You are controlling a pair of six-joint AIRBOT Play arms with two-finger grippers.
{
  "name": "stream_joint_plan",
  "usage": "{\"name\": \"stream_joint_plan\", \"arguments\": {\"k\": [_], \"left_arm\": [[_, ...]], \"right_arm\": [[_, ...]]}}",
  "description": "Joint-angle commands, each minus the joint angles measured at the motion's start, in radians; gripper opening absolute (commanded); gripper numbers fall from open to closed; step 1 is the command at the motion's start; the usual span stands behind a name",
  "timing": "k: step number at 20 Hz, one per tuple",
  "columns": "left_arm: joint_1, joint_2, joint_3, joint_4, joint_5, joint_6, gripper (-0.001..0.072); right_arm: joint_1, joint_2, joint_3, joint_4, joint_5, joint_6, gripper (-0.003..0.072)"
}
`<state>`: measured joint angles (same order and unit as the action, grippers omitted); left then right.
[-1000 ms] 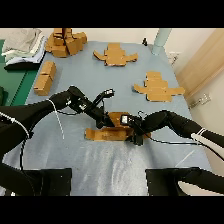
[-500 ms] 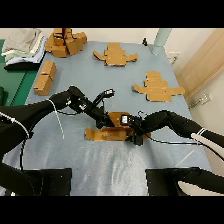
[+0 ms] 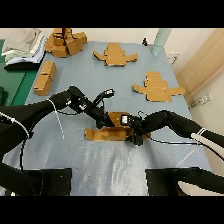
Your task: Fold the box.
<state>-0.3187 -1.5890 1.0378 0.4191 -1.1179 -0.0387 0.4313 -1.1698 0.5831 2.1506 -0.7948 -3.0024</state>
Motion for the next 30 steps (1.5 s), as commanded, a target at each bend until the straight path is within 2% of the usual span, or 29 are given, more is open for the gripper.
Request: {"name": "stream_joint_plan", "arguments": {"k": [1,4,11,12,13,14,15,19,21,24,26,27,28,29,30], "left_arm": [[0.0,-0.001,0.001,0.0,0.002,0.0,0.0015],[0.0,0.0,0.001,0.001,0.045,0.0,0.0015],[0.001,0.0,0.002,0.001,0.042,-0.027,0.0018],[0.001,0.0,0.002,0.0,0.041,-0.038,0.0038],[0.001,0.0,0.002,0.0,0.042,-0.037,0.0315],[0.002,0.001,0.002,-0.001,0.043,-0.038,0.0655],[0.003,0.002,0.002,-0.003,0.043,-0.04,0.0694],[0.023,0.048,0.014,0.018,0.034,-0.123,0.0695],[0.066,0.099,0.032,0.088,0.033,-0.218,0.0695],[0.146,0.182,0.04,0.238,-0.01,-0.412,0.0695],[0.179,0.211,0.04,0.303,-0.121,-0.533,0.0675],[0.184,0.213,0.04,0.337,-0.176,-0.61,0.0466],[0.183,0.212,0.039,0.375,-0.242,-0.668,0.0114],[0.175,0.208,0.036,0.384,-0.288,-0.692,0.0015],[0.163,0.205,0.026,0.377,-0.308,-0.76,0.0015]], "right_arm": [[0.001,-0.001,-0.001,0.0,0.0,0.0,0.0474],[0.001,-0.001,-0.001,0.0,0.0,0.0,0.0474],[0.001,-0.001,-0.001,0.0,0.0,0.0,0.0474],[0.001,-0.001,-0.001,0.0,0.0,0.0,0.0474],[0.001,-0.001,-0.001,0.0,0.0,0.0,0.0474],[0.001,-0.001,-0.001,0.0,0.0,0.0,0.0475],[0.001,-0.001,-0.001,0.0,0.0,0.0,0.0475],[0.001,-0.001,-0.001,0.0,0.0,0.0,0.0474],[0.001,-0.001,-0.001,0.0,0.0,0.0,0.0474],[0.001,-0.001,-0.001,0.0,0.0,0.0,0.0474],[0.001,-0.001,-0.001,0.0,0.0,0.0,0.0475],[0.001,-0.001,-0.001,0.0,0.0,0.0,0.0475],[0.001,-0.001,-0.001,0.0,0.0,0.0,0.0474],[0.001,-0.001,-0.001,0.0,0.0,0.0,0.0474],[0.001,-0.001,-0.001,0.0,0.0,0.0,0.0474]]}}
